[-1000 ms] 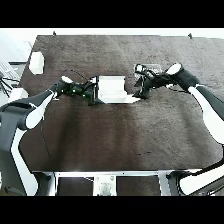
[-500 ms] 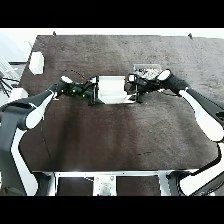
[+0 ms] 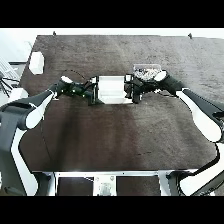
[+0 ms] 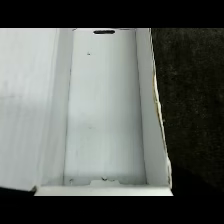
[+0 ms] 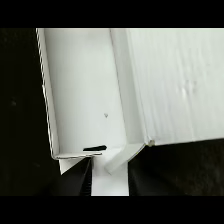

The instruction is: Fold the box and place the chain.

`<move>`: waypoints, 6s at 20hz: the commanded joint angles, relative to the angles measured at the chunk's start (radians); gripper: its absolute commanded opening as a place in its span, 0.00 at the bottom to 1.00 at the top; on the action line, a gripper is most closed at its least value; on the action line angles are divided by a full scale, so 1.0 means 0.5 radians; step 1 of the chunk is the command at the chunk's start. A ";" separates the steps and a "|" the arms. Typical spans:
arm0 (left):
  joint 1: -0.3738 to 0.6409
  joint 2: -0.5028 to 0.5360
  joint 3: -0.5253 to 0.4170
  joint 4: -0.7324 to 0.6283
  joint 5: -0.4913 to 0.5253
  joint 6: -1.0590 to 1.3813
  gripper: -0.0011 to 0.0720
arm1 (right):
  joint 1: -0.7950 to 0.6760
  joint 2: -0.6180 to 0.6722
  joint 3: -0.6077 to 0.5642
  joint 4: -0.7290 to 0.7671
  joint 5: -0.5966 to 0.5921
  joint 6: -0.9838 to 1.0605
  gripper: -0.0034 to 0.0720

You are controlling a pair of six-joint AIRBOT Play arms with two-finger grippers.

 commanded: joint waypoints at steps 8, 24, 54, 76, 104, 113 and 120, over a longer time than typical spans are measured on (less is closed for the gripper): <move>-0.001 -0.001 0.002 -0.002 -0.004 0.000 0.41 | 0.105 -0.063 -0.001 0.186 -0.068 -0.009 0.43; -0.001 -0.001 0.002 -0.001 -0.018 0.000 0.41 | 0.041 0.085 -0.001 -0.229 0.074 0.356 0.09; -0.001 -0.001 0.002 -0.002 -0.019 0.000 0.41 | -0.317 -0.058 -0.248 0.412 0.152 1.775 0.06; -0.001 -0.001 0.002 -0.006 -0.021 0.000 0.41 | -0.191 0.041 -0.105 0.562 0.233 1.851 0.66; -0.001 -0.001 0.002 -0.006 -0.034 0.000 0.41 | 0.163 0.006 0.157 -0.353 0.095 2.797 0.71; -0.001 -0.001 0.002 -0.007 -0.034 0.000 0.41 | 0.301 -0.011 0.258 -0.758 -0.052 3.189 0.63; -0.001 -0.001 0.002 -0.006 -0.034 0.000 0.41 | 0.347 -0.041 0.362 -1.006 0.134 3.483 0.63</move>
